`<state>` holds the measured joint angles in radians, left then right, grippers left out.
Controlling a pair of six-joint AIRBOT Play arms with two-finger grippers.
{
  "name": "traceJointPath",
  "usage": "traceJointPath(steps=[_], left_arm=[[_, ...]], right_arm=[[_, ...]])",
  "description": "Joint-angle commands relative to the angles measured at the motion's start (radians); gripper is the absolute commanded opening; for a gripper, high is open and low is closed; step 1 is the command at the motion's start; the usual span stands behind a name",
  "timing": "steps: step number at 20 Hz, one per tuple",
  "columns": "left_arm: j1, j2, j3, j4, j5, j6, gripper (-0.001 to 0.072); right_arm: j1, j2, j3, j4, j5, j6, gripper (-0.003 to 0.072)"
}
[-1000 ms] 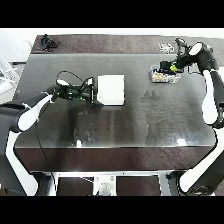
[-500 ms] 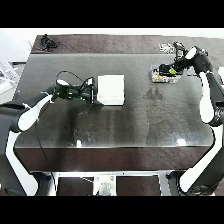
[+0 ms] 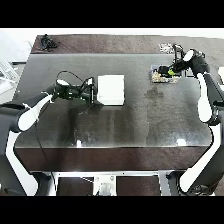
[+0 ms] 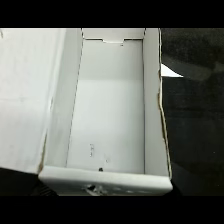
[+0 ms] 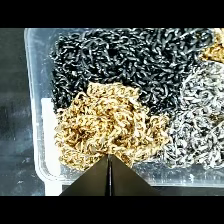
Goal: Fold the box and place the chain.
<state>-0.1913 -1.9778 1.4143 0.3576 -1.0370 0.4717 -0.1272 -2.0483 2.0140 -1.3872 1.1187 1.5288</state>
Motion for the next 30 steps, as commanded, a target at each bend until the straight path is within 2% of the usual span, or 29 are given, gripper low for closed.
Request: traceJointPath(steps=[1,2,7,8,9,10,13,15,17,21,22,24,27,30], left_arm=[[0.001,0.000,0.000,0.000,0.000,0.000,0.0541],[0.001,0.001,0.000,0.000,0.000,0.000,0.0540],[0.001,0.001,0.000,0.000,0.000,0.000,0.0541],[0.001,0.001,0.000,0.000,0.000,0.001,0.0541],[0.001,0.001,0.000,0.000,0.000,0.000,0.0541],[0.001,0.001,0.000,0.000,0.000,0.000,0.0541],[0.001,0.001,0.000,0.000,0.000,0.000,0.0541],[0.001,0.001,0.000,0.000,0.000,0.000,0.0541],[0.001,0.001,0.000,0.000,0.000,0.001,0.0541],[0.001,0.001,0.000,0.000,0.000,0.000,0.0541],[0.001,0.001,0.000,0.000,0.000,0.000,0.0541],[0.001,0.001,0.000,0.000,0.000,0.000,0.0541],[0.001,0.000,0.000,0.000,0.000,0.001,0.0541],[0.001,0.001,0.000,0.000,0.000,0.000,0.0541]], right_arm=[[0.001,-0.002,0.001,0.003,-0.004,0.016,0.0027],[0.001,-0.001,0.001,0.007,-0.003,0.016,0.0006],[0.001,0.014,0.001,0.006,-0.001,0.058,0.0008],[0.001,0.019,0.001,0.007,-0.001,0.079,0.0151],[0.001,0.023,0.001,0.007,-0.003,0.087,0.0345],[0.001,0.024,0.001,0.007,-0.003,0.087,0.0394],[0.002,0.024,0.001,0.030,-0.013,0.087,0.0395],[0.002,0.021,0.001,0.053,-0.042,0.087,0.0384],[0.008,0.012,0.001,0.062,-0.046,0.087,0.0340],[0.024,-0.016,0.001,0.060,-0.045,0.087,0.0320],[0.026,-0.017,0.001,0.051,-0.045,0.087,0.0177],[0.026,-0.013,0.001,0.008,-0.032,0.101,0.0055],[0.026,-0.001,0.001,-0.081,0.006,0.121,0.0006],[0.026,0.016,0.002,-0.108,0.007,0.122,0.0006]])
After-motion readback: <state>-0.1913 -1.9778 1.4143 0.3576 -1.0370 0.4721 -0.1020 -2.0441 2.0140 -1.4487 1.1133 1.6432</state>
